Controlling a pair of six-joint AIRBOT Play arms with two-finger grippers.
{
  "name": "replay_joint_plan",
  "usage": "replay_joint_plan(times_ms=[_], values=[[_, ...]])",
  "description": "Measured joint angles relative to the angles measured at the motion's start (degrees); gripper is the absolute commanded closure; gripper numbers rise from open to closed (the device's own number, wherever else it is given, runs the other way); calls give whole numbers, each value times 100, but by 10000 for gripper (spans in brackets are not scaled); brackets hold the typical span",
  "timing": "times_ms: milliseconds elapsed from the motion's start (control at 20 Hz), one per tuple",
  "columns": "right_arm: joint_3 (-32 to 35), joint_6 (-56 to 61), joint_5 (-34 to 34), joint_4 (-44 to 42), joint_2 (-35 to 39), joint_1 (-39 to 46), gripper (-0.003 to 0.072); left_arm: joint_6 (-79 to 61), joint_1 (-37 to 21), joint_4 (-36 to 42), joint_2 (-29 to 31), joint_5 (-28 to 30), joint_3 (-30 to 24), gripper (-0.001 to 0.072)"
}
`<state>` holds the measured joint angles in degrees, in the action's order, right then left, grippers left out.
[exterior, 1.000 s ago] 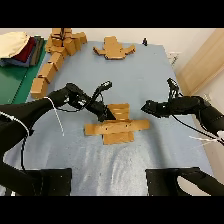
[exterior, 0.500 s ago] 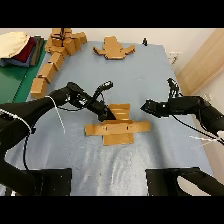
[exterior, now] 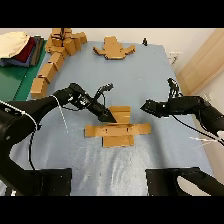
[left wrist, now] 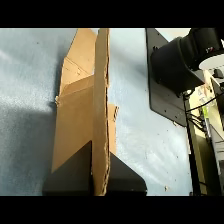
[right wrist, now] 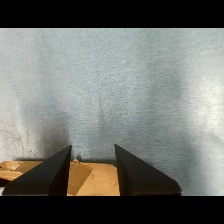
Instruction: Fold the box.
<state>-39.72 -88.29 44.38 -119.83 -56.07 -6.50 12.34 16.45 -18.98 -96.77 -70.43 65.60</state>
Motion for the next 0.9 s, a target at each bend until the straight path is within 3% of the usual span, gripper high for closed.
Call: replay_joint_plan(times_ms=[900], values=[[9,0,-7,-59,-452,-140,259,267,-177,-81,-114,149,238,698]])
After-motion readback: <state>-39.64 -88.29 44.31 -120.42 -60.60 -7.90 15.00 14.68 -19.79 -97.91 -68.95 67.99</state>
